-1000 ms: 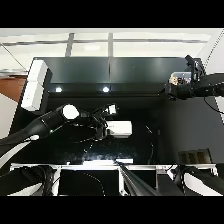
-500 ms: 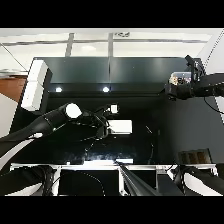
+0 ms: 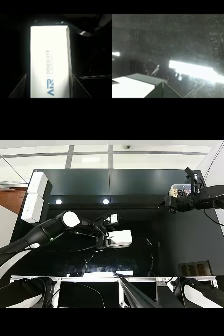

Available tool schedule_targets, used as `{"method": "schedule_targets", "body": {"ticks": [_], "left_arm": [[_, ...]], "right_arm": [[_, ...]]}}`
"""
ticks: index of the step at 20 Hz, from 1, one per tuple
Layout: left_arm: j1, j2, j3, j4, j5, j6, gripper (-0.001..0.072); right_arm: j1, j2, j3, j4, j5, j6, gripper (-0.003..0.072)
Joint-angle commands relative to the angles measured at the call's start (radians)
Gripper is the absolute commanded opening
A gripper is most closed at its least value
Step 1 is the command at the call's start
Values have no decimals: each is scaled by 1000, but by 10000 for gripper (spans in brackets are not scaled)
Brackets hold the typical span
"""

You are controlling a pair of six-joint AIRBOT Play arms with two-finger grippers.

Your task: Fold the box and place the chain.

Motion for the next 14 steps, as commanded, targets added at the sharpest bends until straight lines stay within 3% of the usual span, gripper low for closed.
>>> {"method": "schedule_targets", "body": {"ticks": [1, 14], "left_arm": [[-16, -1, 1, 7, -21, -4, 704], [-50, -36, 1, 14, 73, -25, 705]], "right_arm": [[0, 0, 1, 0, -3, 0, 19], [0, 0, 1, 0, -3, 0, 19]]}}
